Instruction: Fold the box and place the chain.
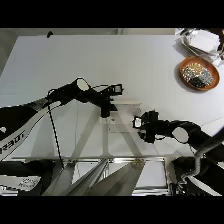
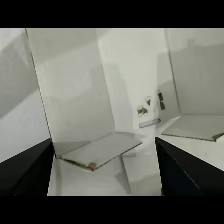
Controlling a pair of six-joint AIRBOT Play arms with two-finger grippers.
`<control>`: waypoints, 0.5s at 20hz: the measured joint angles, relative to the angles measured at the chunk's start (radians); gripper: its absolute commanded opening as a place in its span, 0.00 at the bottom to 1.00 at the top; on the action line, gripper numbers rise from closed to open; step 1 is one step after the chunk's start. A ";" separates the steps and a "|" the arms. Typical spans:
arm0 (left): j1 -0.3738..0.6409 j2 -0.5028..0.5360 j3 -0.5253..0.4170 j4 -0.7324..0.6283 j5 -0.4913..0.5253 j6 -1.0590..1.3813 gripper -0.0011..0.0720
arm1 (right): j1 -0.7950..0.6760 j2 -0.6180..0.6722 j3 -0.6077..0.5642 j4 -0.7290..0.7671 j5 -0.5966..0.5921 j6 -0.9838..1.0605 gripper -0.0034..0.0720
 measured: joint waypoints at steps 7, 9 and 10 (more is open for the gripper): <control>0.000 0.000 0.000 0.000 0.000 0.000 0.03 | 0.002 -0.026 0.008 0.007 -0.098 0.011 0.98; 0.000 0.000 0.000 0.000 0.000 0.000 0.03 | -0.017 -0.027 0.021 0.011 -0.106 -0.002 0.98; 0.000 0.000 0.000 0.000 0.001 0.000 0.03 | -0.028 -0.027 0.028 0.019 -0.105 -0.023 0.98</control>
